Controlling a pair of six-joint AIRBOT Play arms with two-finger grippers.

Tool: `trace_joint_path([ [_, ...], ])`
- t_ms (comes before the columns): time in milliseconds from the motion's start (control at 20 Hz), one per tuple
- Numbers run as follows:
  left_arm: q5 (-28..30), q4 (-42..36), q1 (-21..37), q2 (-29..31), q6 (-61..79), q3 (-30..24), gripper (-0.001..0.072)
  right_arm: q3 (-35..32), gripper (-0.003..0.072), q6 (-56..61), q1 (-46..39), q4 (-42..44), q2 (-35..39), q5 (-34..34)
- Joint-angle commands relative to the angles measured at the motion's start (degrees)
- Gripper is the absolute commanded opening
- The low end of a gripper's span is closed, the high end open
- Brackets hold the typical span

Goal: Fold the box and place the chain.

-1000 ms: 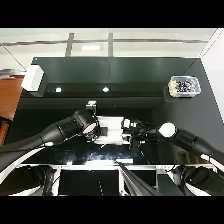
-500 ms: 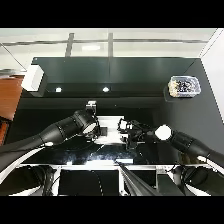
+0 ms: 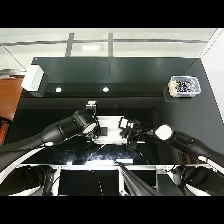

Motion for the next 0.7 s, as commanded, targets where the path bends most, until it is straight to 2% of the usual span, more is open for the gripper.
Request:
trace_joint_path([
  [0,-0.61,0.02,0.02,-0.02,0.11,-0.02,0.0025,0.04,0.0020,21.11,-5.55,-5.70,2.78,4.98],
  [150,-0.55,0.02,0.02,-0.02,0.11,-0.02,0.0026,0.04,0.0019,40.41,-17.40,-12.48,8.13,17.16],
  [350,-0.55,0.02,0.02,-0.02,0.11,-0.02,0.0025,-0.04,0.0019,63.17,-38.69,-19.04,11.91,31.26],
  [500,-0.52,0.02,0.02,-0.02,0.09,-0.02,0.0026,-3.30,0.0019,69.85,-47.25,-19.43,11.87,33.35],
  [650,-0.48,0.04,0.02,-0.02,0.09,-0.02,0.0025,-8.00,0.0018,68.70,-44.39,-13.97,10.71,31.91],
])
